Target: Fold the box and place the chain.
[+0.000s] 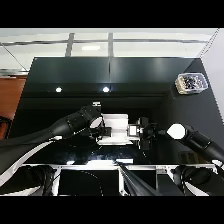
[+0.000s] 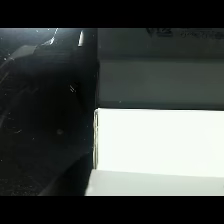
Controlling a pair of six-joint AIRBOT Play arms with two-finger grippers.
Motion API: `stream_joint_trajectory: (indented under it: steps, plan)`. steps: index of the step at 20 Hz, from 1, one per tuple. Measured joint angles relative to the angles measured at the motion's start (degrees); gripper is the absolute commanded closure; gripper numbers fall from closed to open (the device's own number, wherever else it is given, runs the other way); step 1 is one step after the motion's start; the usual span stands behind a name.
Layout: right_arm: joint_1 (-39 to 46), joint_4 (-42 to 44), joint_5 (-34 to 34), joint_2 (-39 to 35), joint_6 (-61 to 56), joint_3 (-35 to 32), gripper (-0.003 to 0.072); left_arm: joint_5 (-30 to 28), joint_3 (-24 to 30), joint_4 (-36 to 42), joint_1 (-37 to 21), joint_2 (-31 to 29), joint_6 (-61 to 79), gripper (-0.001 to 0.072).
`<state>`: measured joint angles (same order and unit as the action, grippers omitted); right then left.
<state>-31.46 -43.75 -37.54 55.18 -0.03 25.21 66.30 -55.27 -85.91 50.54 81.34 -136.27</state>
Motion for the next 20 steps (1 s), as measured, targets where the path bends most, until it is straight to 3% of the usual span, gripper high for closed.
stream_joint_trajectory:
  steps: [5, 6, 13, 14, 15, 16, 20]
  plan:
    - [-0.15, -0.92, -1.92, -0.28, 1.77, 0.0, 0.0097, -0.11, 0.0, -0.35, 0.0, 0.0, 0.0, 0.0688]
    - [-0.15, -0.9, -2.43, -0.02, 1.92, 0.02, 0.0187, -0.11, 0.0, -0.35, 0.0, 0.0, 0.0, 0.0688]
    - [-0.17, 3.76, -3.3, 2.08, 4.81, 0.0, 0.0196, -0.11, 0.0, -0.39, 0.0, 0.0, -0.04, 0.0688]
    - [-0.15, 4.68, -2.97, 2.32, 5.31, 0.0, 0.0315, -0.11, 0.0, -0.39, 0.0, 0.0, -0.07, 0.0688]
    - [-0.15, 5.46, -2.62, 2.6, 5.68, 0.0, 0.0494, -0.11, 0.0, -0.42, 0.0, 0.0, -0.07, 0.0688]
    - [-0.15, 6.08, -2.45, 2.89, 5.88, 0.0, 0.059, -0.11, 0.0, -0.42, 0.0, 0.0, -0.09, 0.0688]
    - [-0.15, 8.94, -2.34, 3.96, 6.47, 0.0, 0.0592, -0.11, 0.0, -0.42, 0.0, 0.0, -0.11, 0.0688]
